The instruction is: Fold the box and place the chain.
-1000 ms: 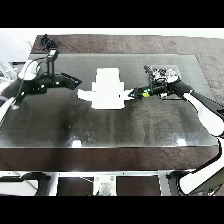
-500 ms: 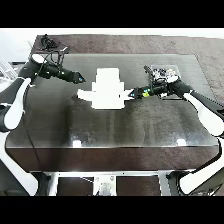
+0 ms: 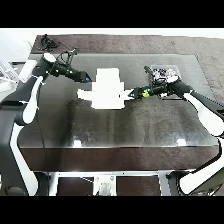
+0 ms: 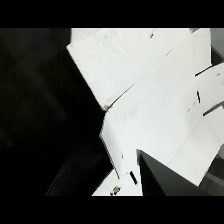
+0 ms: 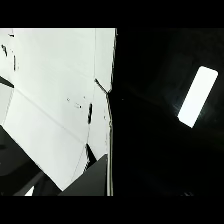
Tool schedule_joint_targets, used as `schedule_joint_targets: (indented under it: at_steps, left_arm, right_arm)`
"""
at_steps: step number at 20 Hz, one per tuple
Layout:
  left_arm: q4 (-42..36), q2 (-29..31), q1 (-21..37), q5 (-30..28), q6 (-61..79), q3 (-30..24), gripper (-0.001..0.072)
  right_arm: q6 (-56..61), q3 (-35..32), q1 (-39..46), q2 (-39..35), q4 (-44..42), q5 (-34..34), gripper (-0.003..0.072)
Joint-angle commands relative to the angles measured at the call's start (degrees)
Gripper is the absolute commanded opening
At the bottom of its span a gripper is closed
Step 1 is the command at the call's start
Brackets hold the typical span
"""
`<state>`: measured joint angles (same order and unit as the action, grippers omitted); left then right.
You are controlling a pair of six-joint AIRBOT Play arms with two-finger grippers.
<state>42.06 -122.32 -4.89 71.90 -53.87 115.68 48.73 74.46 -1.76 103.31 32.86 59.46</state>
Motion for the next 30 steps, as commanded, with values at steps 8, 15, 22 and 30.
schedule_joint_targets:
  at_steps: [8, 15, 22, 30]
  left_arm:
    - [-4.35, -3.41, -1.42, -4.0, 0.39, 1.9, 0.0465]
    - [-6.21, -4.04, -2.67, -3.43, 3.04, 1.88, 0.0464]
    - [-4.52, -4.39, -3.98, -3.74, 3.98, 1.84, 0.0464]
    - [-3.89, -5.29, -3.98, -2.25, 5.73, 1.84, 0.0404]
  right_arm:
    - [0.31, 0.04, 0.11, 0.02, -0.02, 0.07, 0.0002]
    - [0.31, 0.04, 0.11, 0.02, -0.04, 0.07, 0.0002]
    - [0.31, 0.04, 0.11, 0.02, -0.04, 0.07, 0.0003]
    - [0.31, 0.04, 0.11, 0.02, -0.04, 0.04, 0.0003]
